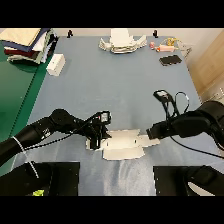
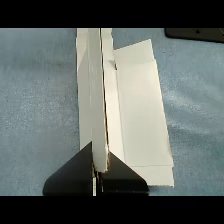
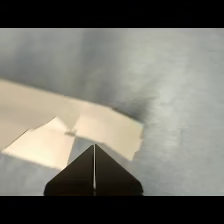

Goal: Fold the box.

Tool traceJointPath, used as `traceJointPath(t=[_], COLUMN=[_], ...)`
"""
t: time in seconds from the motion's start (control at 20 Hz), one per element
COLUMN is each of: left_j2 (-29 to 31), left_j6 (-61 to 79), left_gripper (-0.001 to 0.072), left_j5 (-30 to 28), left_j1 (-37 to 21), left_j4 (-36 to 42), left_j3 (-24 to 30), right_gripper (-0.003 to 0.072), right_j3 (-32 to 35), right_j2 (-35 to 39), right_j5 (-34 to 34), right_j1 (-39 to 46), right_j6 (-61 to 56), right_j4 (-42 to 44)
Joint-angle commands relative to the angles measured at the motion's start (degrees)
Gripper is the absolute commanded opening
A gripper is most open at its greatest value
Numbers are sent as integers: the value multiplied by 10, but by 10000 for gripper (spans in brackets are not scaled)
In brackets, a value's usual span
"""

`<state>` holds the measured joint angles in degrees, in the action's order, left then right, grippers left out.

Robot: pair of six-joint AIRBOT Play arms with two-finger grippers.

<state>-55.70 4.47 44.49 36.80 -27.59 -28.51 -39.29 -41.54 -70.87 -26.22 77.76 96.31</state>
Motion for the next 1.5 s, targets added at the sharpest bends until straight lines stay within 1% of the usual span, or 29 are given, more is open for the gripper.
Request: traceJointPath(t=[0.0,0.1,0.15,0.2,0.25,0.3,0.4,0.45,0.6,0.7,0.95,1.15,1.2,1.35,1.45], left_j2=[0,0,0,0,0,0,0,0,0,0,0,0,0,0,0], left_j6=[0,0,0,0,0,0,0,0,0,0,0,0,0,0,0], left_gripper=[13,14,14,14,13,13,13,13,13,13,13,13,14,13,13], left_j5=[1,1,1,1,1,0,1,1,1,1,1,1,1,1,1], left_j1=[0,0,0,0,0,0,0,0,0,0,0,0,0,0,0], left_j4=[0,0,0,0,0,0,0,0,0,0,0,0,0,0,0], left_j3=[0,0,0,0,0,0,0,0,0,0,0,0,0,0,0], right_gripper=[2,15,180,479,634,681,679,675,670,667,665,666,666,668,678], right_j3=[17,46,65,91,121,148,184,187,187,185,144,125,123,121,117], right_j2=[37,59,63,62,58,52,26,9,-35,-46,-19,-3,-2,-2,-2], right_j5=[-28,-26,-15,19,75,133,223,246,290,304,275,187,177,174,164], right_j1=[-123,-217,-258,-294,-322,-338,-346,-346,-346,-346,-346,-346,-346,-346,-346], right_j6=[138,224,260,289,318,333,333,330,275,221,75,-38,-52,-76,-113], right_j4=[21,20,18,8,-11,-32,-70,-90,-168,-214,-237,-290,-290,-290,-290])
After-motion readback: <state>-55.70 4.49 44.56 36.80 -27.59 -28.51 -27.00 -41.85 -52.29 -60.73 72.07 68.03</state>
